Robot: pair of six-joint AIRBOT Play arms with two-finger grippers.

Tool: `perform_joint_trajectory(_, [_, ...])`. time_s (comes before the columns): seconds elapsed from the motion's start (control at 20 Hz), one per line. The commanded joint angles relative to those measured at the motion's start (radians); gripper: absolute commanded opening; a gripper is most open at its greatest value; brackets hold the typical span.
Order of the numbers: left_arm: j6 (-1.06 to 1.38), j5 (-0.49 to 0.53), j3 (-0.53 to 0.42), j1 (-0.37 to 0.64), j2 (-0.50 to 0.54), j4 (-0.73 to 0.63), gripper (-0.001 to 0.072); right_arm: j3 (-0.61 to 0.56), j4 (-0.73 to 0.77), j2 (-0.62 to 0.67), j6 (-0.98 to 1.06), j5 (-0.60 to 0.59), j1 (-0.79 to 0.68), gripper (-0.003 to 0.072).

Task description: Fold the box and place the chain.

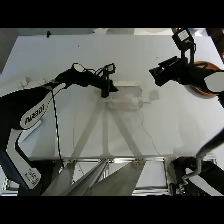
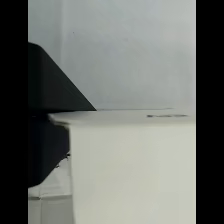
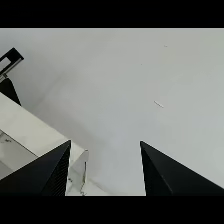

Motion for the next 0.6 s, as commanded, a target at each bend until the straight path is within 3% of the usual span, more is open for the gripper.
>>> perform_joint_trajectory(0.0, [0.0, 0.0, 0.0, 0.003, 0.024, 0.003, 0.0006, 0.001, 0.0, -0.001, -0.003, 0.002, 0.0, 0.0456])
perform_joint_trajectory(0.25, [-0.009, -0.02, 0.0, -0.002, 0.033, 0.102, 0.0007, 0.001, 0.0, -0.001, -0.003, 0.003, 0.0, 0.0456])
perform_joint_trajectory(0.55, [-0.008, -0.018, 0.0, -0.002, 0.031, 0.108, 0.0008, 0.001, 0.004, -0.002, -0.002, 0.008, 0.0, 0.0456])
